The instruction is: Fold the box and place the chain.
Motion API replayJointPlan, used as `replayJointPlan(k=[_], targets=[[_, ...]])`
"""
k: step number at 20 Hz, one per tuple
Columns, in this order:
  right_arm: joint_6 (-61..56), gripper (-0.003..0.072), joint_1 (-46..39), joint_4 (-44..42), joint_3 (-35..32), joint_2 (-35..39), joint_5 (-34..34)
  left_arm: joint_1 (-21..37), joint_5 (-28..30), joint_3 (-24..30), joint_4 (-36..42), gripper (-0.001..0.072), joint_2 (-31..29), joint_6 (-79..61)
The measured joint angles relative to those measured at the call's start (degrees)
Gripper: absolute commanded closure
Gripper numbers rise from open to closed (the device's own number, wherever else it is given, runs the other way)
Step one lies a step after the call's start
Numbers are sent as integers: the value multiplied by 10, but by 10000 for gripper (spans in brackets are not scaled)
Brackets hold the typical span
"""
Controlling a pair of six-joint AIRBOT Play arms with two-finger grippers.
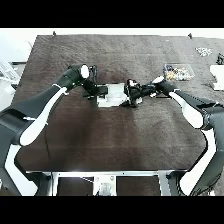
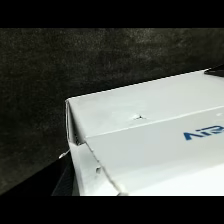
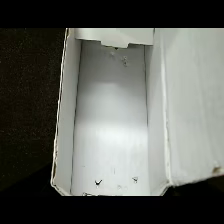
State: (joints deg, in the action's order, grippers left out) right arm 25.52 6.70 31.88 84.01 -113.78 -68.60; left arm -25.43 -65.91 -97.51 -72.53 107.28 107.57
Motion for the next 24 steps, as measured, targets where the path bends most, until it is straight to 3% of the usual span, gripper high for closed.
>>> replayJointPlan(k=[7, 24], targets=[[0, 119, 0, 2, 0, 0, 0, -11, -36, -43, -28, 290, 17, 18], [1, 119, 0, 1, 0, 0, -1, -9, -31, -43, 5, 271, 6, -3]])
